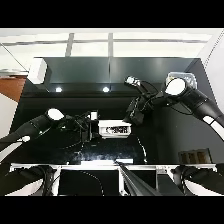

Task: Fold the box and place the chain.

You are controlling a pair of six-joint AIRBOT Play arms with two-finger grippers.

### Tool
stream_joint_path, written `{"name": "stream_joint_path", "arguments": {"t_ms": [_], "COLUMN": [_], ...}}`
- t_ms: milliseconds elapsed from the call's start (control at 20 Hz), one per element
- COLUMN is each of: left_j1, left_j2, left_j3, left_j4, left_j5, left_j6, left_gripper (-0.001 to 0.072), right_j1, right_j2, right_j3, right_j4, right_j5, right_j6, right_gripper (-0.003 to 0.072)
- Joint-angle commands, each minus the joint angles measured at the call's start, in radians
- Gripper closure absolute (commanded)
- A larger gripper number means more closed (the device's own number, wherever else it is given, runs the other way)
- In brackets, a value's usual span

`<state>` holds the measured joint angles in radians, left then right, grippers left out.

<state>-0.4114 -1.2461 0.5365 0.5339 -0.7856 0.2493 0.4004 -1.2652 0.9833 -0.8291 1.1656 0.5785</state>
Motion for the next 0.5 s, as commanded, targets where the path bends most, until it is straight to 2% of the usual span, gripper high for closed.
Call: {"name": "stream_joint_path", "arguments": {"t_ms": [0, 350, 450], "left_j1": [0.0, -0.011, -0.011], "left_j2": [-0.001, -0.001, -0.001], "left_j3": [0.0, 0.0, 0.0], "left_j4": [0.0, 0.016, 0.016], "left_j5": [0.0, 0.0, 0.0], "left_j6": [0.0, 0.001, 0.0], "left_gripper": [0.0433, 0.0433, 0.0433], "right_j1": [0.015, 0.111, 0.118], "right_j2": [-0.003, -0.003, -0.003], "right_j3": [-0.001, -0.07, -0.071], "right_j4": [0.01, -0.062, -0.061], "right_j5": [0.048, 0.018, 0.001], "right_j6": [-0.056, -0.09, -0.09], "right_gripper": [-0.0017, -0.0015, 0.0109]}}
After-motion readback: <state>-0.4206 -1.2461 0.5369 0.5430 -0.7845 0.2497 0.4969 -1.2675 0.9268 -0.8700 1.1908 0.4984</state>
